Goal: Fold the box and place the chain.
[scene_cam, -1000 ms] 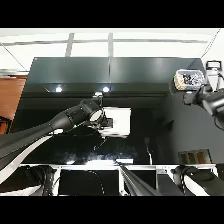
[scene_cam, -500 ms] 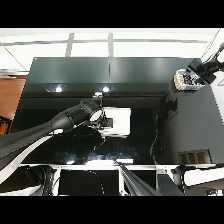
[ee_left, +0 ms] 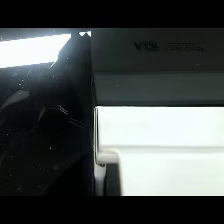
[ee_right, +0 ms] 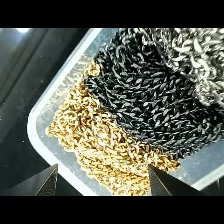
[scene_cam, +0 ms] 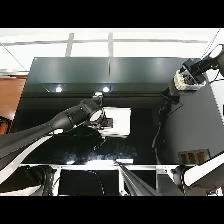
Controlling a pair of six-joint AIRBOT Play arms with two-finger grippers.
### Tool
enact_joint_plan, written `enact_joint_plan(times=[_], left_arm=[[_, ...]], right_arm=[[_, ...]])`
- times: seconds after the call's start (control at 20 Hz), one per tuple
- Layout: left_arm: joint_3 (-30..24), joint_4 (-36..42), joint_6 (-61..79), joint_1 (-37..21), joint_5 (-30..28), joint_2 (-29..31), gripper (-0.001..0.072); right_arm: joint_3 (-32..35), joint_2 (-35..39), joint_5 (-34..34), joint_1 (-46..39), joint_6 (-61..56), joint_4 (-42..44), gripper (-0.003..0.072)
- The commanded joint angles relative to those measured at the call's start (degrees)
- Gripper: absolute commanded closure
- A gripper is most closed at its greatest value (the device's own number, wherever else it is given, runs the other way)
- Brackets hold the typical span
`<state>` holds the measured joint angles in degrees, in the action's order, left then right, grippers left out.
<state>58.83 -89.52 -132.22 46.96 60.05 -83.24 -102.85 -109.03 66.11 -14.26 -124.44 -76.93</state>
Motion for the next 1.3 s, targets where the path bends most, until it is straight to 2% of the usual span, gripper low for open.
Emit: enact_joint_plan(times=[0.0, 0.1, 0.2, 0.25, 0.3, 0.35, 0.5, 0.55, 0.7, 0.9, 1.15, 1.25], left_arm=[[0.0, 0.0, 0.0, 0.0, 0.0, 0.0, 0.0680], [0.0, 0.0, 0.0, 0.0, 0.0, 0.0, 0.0680], [0.0, 0.0, 0.0, 0.0, 0.0, 0.0, 0.0681], [0.0, 0.0, 0.0, 0.0, 0.0, 0.0, 0.0681], [0.0, 0.0, 0.0, 0.0, 0.0, 0.0, 0.0681], [0.0, 0.0, 0.0, 0.0, 0.0, 0.0, 0.0680], [0.0, 0.0, 0.0, 0.0, 0.0, 0.0, 0.0680], [0.0, 0.0, 0.0, 0.0, 0.0, 0.0, 0.0681], [0.0, 0.0, 0.0, 0.0, 0.0, 0.0, 0.0681], [0.0, 0.0, 0.0, 0.0, 0.0, 0.0, 0.0680], [0.0, 0.0, 0.0, 0.0, 0.0, 0.0, 0.0680], [0.0, 0.0, 0.0, 0.0, 0.0, 0.0, 0.0681]], right_arm=[[-0.5, -1.9, 0.3, 0.0, -0.5, 0.7, 0.0062], [-0.5, -3.0, 0.1, 0.1, -0.5, 2.2, 0.0063], [-0.5, -3.7, -0.7, 0.1, -0.2, 3.4, 0.0132], [-0.5, -3.8, -0.9, 0.1, -0.2, 3.4, 0.0134], [-0.5, -3.8, -0.9, 0.1, 0.2, 3.4, 0.0236], [-0.5, -3.8, -0.7, 0.0, 1.0, 3.4, 0.0251], [-0.5, -3.7, 0.2, 0.0, 4.9, 4.5, 0.0643], [-0.6, -3.5, 0.5, -0.3, 6.7, 5.7, 0.0677], [-0.7, -0.3, 0.9, -1.2, 11.9, 6.9, 0.0678], [-0.7, 9.0, 1.9, -3.1, 24.1, 8.0, 0.0678], [-1.0, 21.9, -0.6, -7.3, 31.7, 17.6, 0.0680], [-3.5, 25.1, -0.4, -8.6, 33.0, 20.8, 0.0680]])
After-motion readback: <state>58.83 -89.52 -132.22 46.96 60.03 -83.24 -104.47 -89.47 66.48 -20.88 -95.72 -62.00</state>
